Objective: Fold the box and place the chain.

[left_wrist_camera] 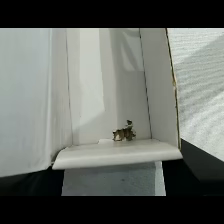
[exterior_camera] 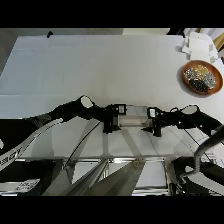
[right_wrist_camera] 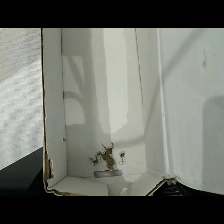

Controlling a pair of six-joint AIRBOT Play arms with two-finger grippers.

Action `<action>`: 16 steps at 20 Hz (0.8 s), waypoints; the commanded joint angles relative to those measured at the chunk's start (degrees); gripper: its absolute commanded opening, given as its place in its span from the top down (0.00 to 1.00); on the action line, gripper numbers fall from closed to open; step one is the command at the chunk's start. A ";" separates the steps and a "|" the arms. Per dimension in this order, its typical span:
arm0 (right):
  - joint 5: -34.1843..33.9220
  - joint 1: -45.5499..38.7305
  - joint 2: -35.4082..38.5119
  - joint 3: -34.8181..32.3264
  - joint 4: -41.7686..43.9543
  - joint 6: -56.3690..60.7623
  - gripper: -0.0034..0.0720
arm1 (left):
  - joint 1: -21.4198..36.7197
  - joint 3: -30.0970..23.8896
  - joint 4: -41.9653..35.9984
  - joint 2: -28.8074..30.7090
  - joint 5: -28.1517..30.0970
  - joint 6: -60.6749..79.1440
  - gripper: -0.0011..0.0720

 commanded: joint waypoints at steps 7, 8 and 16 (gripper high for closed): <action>0.26 0.04 -0.02 0.00 -0.11 0.04 0.56 | -0.04 -0.04 0.00 0.00 0.00 0.00 0.89; 0.26 0.04 -0.02 0.00 -0.11 0.04 0.52 | -0.04 -0.04 0.00 0.00 0.00 0.00 0.89; -0.11 0.04 0.00 0.00 -0.07 0.68 0.03 | -0.04 -0.04 0.00 0.00 0.00 0.00 0.89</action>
